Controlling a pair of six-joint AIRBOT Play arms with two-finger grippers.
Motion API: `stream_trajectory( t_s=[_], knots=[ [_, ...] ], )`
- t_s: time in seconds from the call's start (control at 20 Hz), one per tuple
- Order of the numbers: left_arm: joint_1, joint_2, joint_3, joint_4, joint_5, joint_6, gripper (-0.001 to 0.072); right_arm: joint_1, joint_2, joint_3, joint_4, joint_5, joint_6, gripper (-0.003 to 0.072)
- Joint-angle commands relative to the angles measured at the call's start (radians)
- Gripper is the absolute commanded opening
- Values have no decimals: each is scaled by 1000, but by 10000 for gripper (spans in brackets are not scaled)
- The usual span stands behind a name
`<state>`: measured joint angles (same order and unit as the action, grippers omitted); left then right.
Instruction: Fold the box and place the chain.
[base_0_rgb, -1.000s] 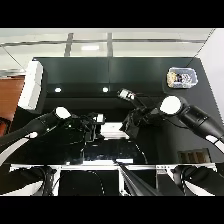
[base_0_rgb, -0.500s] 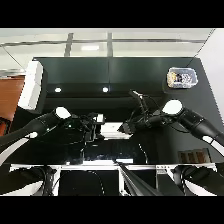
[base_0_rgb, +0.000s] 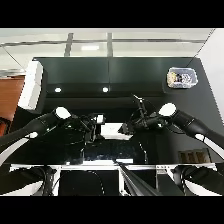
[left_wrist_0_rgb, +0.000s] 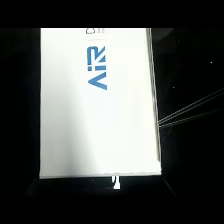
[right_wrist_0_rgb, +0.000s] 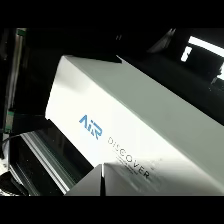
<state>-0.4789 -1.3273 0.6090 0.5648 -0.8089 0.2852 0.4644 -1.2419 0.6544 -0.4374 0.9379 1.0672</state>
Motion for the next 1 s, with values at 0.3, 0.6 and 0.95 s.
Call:
stream_trajectory(
  t_s=[0.3, 0.6, 0.95],
  knots=[
    [0, 0, 0, -2, -5, -2, 521, 1, -14, -10, -47, -100, -10, 18],
    [2, 3, 1, -8, -6, -3, 485, -56, 20, 82, -59, 109, -37, 18],
    [5, 87, 68, 122, -93, -279, 713, -361, 268, 220, -291, 396, 2, 18]
  ],
)
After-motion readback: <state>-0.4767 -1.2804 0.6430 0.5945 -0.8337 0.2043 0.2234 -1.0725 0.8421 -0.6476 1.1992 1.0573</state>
